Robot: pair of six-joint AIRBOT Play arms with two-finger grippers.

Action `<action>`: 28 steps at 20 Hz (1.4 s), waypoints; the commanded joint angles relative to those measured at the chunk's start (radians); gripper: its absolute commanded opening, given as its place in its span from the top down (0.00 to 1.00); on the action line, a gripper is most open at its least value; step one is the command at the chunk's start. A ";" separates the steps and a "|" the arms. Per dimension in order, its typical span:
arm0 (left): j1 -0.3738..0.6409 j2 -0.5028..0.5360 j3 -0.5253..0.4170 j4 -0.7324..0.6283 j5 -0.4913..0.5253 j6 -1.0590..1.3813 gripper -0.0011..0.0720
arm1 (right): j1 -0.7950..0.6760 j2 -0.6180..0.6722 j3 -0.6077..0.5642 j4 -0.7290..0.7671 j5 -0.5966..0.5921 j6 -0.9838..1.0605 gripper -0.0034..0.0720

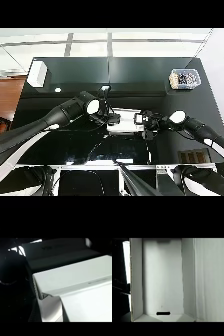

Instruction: Fold the box and place the chain.

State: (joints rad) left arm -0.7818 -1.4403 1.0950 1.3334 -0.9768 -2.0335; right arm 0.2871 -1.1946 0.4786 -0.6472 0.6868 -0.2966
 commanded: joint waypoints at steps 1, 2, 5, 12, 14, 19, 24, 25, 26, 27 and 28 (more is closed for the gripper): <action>-0.002 -0.006 0.001 0.031 -0.019 -0.048 0.50 | 0.001 -0.001 -0.001 0.000 0.001 0.000 0.74; -0.002 -0.010 0.001 0.031 -0.025 -0.056 0.50 | 0.001 0.000 -0.001 0.000 0.001 0.000 0.74; -0.004 -0.019 0.001 0.031 -0.027 -0.071 0.51 | 0.001 0.000 -0.001 0.000 0.001 0.000 0.74; -0.053 -0.044 0.005 0.097 -0.032 -0.178 0.51 | 0.001 -0.001 -0.001 0.000 0.001 0.000 0.74; -0.060 -0.074 0.033 0.106 -0.054 -0.179 0.51 | 0.001 -0.001 -0.001 0.000 0.001 0.000 0.74; -0.063 -0.140 0.102 0.124 -0.123 -0.229 0.51 | 0.001 0.000 -0.001 0.000 0.001 0.000 0.74; -0.063 -0.145 0.106 0.141 -0.126 -0.284 0.51 | 0.001 -0.001 -0.001 0.000 0.001 0.000 0.74; -0.063 -0.145 0.108 0.144 -0.128 -0.290 0.51 | 0.001 -0.001 -0.001 0.000 0.001 0.000 0.74; -0.063 -0.146 0.110 0.144 -0.126 -0.295 0.51 | 0.001 -0.001 -0.001 0.000 0.001 0.000 0.74; -0.065 -0.148 0.111 0.148 -0.122 -0.295 0.51 | 0.001 -0.001 -0.001 0.000 0.001 0.000 0.74; -0.072 -0.150 0.111 0.163 -0.126 -0.298 0.51 | 0.001 -0.001 -0.001 0.000 0.001 0.000 0.74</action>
